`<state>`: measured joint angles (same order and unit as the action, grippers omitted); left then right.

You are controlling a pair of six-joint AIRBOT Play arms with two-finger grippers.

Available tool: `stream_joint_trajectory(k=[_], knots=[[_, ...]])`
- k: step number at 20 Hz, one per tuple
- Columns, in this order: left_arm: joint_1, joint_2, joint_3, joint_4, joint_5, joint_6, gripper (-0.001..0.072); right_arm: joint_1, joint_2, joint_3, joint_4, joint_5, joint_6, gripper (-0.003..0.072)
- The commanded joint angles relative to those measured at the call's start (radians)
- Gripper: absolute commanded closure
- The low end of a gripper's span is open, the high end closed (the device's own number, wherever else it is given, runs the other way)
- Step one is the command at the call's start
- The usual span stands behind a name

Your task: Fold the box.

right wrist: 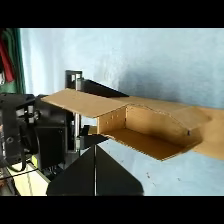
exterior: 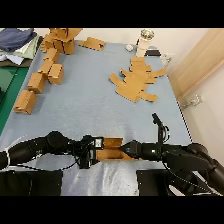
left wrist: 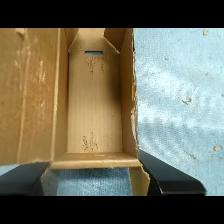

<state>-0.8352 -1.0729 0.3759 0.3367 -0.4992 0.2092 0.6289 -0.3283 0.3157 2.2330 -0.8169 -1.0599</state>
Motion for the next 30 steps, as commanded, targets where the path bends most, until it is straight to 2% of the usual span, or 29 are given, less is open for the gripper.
stream_joint_trajectory(k=[1,5,8,10,12,15,20,24,27,30], knots=[[0.000,0.000,0.001,0.000,0.001,0.000,0.0186,0.016,-0.095,0.001,0.020,0.068,0.006,0.0684],[0.000,0.000,0.001,0.000,0.001,0.000,0.0185,0.012,-0.292,0.042,0.017,0.160,-0.209,0.0684],[0.000,0.000,0.001,0.000,0.001,0.000,0.0186,0.005,-0.459,0.121,-0.057,0.166,-0.313,0.0684],[0.000,0.000,0.001,0.000,0.001,0.000,0.0185,0.006,-0.580,0.182,-0.122,0.153,-0.352,0.0685],[0.000,0.000,0.001,0.000,0.000,0.000,0.0185,0.007,-0.679,0.231,-0.128,0.087,-0.435,0.0684],[0.000,0.000,0.001,0.000,0.001,0.000,0.0185,0.009,-0.750,0.243,-0.133,0.055,-0.516,0.0684],[0.000,0.000,0.001,0.000,0.000,0.000,0.0185,0.009,-0.749,0.246,-0.166,0.061,-0.557,0.0684],[0.000,0.000,0.001,0.000,0.000,0.000,0.0186,0.008,-0.724,0.270,-0.257,0.069,-0.557,0.0684],[0.000,0.000,0.001,0.000,0.000,0.000,0.0185,0.008,-0.617,0.293,-0.360,0.004,-0.556,0.0684],[0.000,0.000,0.002,0.000,0.028,0.000,0.0185,0.009,-0.439,0.293,-0.450,-0.157,-0.532,0.0685]])
